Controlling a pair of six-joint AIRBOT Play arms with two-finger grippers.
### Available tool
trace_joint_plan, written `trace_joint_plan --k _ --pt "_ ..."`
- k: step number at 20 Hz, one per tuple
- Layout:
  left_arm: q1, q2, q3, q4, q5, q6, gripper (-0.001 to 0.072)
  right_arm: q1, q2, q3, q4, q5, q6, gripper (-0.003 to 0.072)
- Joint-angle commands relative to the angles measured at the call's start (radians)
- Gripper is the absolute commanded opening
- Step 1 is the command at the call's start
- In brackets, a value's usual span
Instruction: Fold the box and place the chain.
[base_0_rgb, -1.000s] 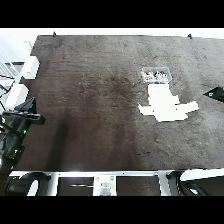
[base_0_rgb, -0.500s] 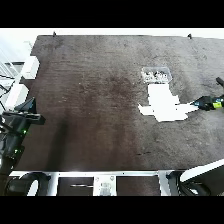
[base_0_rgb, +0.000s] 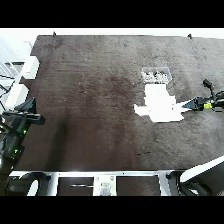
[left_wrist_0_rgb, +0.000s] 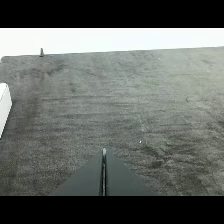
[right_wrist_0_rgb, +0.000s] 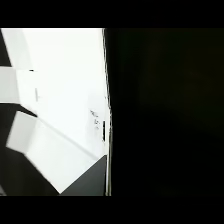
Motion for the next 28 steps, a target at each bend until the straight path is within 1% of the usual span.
trace_joint_plan --k 1,2,5,7,9,11,12,14,17,20,21,24,28 --pt "0.000 0.001 0.001 0.000 0.000 0.000 0.0016 0.024 0.080 -0.108 0.047 0.012 -0.005 0.0004" --pt "0.000 0.000 0.001 0.000 0.000 0.000 0.0016 0.037 0.117 -0.164 0.048 -0.019 -0.005 0.0004" --pt "0.000 0.001 0.001 0.000 0.000 0.000 0.0016 0.100 0.264 -0.405 0.161 -0.148 -0.021 0.0004" --pt "0.000 0.000 0.001 0.000 0.000 0.000 0.0016 0.162 0.360 -0.564 0.221 -0.251 -0.028 0.0004" --pt "0.000 0.001 0.001 0.000 0.000 0.000 0.0016 0.254 0.457 -0.720 0.327 -0.353 -0.027 0.0005" --pt "0.000 0.001 0.001 0.000 0.000 0.000 0.0016 0.365 0.522 -0.824 0.434 -0.440 -0.027 0.0004" --pt "0.000 0.001 0.001 0.000 0.000 0.000 0.0016 0.432 0.540 -0.850 0.470 -0.484 -0.027 0.0004" --pt "0.000 0.001 0.001 0.000 0.000 0.000 0.0016 0.558 0.542 -0.849 0.524 -0.566 -0.027 0.0004" --pt "0.000 0.001 0.001 0.000 -0.001 0.000 0.0016 0.722 0.542 -0.821 0.566 -0.738 -0.028 0.0004" --pt "0.000 0.001 0.001 0.000 -0.001 0.000 0.0016 0.830 0.541 -0.801 0.574 -0.925 -0.024 0.0004" --pt "0.000 0.000 0.001 0.000 0.001 0.000 0.0016 0.850 0.539 -0.797 0.581 -0.956 -0.024 0.0004" --pt "0.000 0.001 0.001 0.000 -0.001 0.000 0.0016 0.880 0.513 -0.769 0.580 -0.972 -0.027 0.0005" --pt "0.000 0.001 0.001 0.000 -0.001 0.000 0.0016 0.885 0.481 -0.740 0.581 -0.978 -0.072 0.0005"
